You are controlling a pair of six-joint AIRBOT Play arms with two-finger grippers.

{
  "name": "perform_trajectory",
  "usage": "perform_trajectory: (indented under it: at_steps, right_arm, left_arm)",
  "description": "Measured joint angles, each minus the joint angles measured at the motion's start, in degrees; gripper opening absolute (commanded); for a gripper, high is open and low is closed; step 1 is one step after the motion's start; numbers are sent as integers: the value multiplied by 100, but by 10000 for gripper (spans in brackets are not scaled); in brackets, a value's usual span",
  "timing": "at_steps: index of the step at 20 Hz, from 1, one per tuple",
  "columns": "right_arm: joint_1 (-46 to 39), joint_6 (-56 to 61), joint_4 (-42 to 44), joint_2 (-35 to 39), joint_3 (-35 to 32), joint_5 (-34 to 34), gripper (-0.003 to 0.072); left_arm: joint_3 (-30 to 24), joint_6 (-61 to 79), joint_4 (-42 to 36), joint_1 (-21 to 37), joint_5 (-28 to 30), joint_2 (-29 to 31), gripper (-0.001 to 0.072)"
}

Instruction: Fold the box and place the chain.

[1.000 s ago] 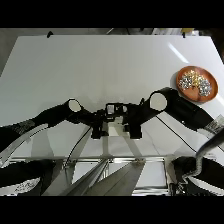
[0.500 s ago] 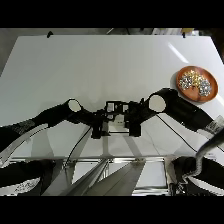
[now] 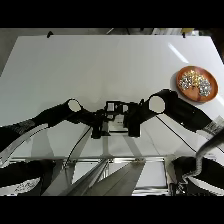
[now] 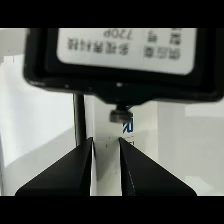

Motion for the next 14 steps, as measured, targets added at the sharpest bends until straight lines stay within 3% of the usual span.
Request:
perform_trajectory:
  at_steps: [4,14]
  right_arm:
    - [0,0,101,-2,-157,-42,202]
    - [-2,4,306,240,-249,44,195]
  left_arm:
    - [0,9,9,0,0,0,315]
    - [0,11,9,-2,-13,0,315]
